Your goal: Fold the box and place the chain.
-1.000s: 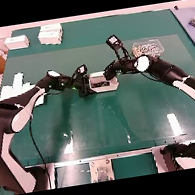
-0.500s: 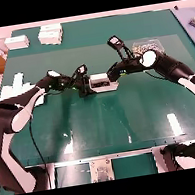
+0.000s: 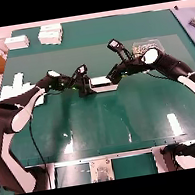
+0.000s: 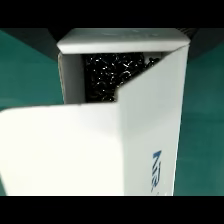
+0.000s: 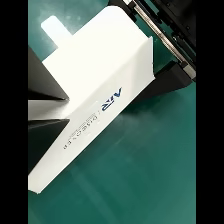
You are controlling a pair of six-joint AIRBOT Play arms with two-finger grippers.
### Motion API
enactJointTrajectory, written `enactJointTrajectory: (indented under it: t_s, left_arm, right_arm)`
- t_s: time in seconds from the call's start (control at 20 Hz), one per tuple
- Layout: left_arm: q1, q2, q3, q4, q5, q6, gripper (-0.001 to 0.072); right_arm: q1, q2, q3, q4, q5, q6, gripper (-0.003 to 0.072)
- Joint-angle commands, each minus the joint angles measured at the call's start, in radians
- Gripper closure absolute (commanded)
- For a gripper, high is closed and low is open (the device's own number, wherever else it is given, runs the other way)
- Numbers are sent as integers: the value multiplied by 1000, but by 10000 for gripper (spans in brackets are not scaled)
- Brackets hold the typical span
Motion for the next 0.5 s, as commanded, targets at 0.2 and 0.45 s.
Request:
enactJointTrajectory:
  t_s: [0.2, 0.45]
  left_arm:
    - [0, 0, 1, 0, 0, 0, 184]
    - [0, 0, 1, 0, 0, 0, 185]
  right_arm:
    - [-22, -4, 1, 39, 44, -97, 380]
    - [-22, -43, 1, 40, 64, -113, 371]
